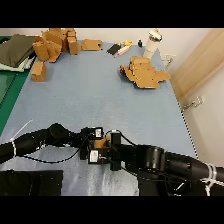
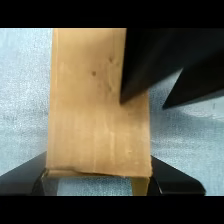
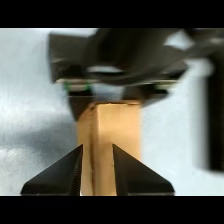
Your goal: Fold the box.
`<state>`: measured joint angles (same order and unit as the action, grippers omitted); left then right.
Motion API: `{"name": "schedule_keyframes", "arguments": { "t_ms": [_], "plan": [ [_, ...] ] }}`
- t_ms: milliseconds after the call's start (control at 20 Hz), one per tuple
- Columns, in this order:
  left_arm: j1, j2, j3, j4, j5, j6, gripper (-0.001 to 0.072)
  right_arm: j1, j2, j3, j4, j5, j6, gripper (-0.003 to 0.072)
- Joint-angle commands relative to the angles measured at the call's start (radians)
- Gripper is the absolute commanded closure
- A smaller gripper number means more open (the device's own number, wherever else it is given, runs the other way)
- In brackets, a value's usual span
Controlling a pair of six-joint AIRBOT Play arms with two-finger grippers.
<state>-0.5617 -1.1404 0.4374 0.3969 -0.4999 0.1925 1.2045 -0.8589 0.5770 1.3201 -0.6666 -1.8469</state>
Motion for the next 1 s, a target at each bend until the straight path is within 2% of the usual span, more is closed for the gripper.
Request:
{"name": "schedule_keyframes", "arguments": {
  "t_ms": [0, 100, 150, 200, 250, 350, 500, 550, 800, 950],
  "plan": [
    [0.0, 0.0, 0.0, 0.0, 0.001, -0.001, 0.024, 0.0, 0.121, 0.063, 0.022, -0.188, 0.177, 0.039],
    [0.0, 0.0, 0.0, 0.0, 0.001, -0.001, 0.024, 0.0, 0.24, 0.04, 0.137, -0.233, 0.375, 0.04],
    [0.0, 0.0, 0.0, 0.0, 0.001, -0.001, 0.024, -0.002, 0.292, -0.002, 0.194, -0.223, 0.494, 0.0472],
    [0.0, 0.0, 0.0, 0.0, 0.001, -0.001, 0.024, -0.002, 0.338, -0.069, 0.263, -0.176, 0.629, 0.0596],
    [0.0, 0.0, 0.0, 0.0, 0.001, -0.001, 0.0241, -0.002, 0.367, -0.143, 0.336, -0.098, 0.74, 0.0668],
    [0.0, 0.0, 0.0, 0.0, 0.001, -0.001, 0.024, -0.002, 0.391, -0.306, 0.473, 0.181, 0.952, 0.0682],
    [0.0, 0.0, 0.0, 0.0, 0.001, -0.001, 0.0241, -0.026, 0.349, -0.471, 0.491, 0.728, 1.232, 0.0682],
    [0.0, 0.0, 0.0, 0.0, 0.001, -0.001, 0.0241, -0.047, 0.318, -0.489, 0.491, 0.835, 1.249, 0.0682],
    [0.0, 0.0, 0.0, 0.0, 0.001, -0.001, 0.024, -0.142, 0.266, -0.488, 0.482, 0.879, 1.244, 0.0681],
    [0.0, 0.0, 0.0, 0.0, 0.001, -0.001, 0.0241, -0.143, 0.266, -0.488, 0.475, 0.792, 1.244, 0.0681]
  ]
}}
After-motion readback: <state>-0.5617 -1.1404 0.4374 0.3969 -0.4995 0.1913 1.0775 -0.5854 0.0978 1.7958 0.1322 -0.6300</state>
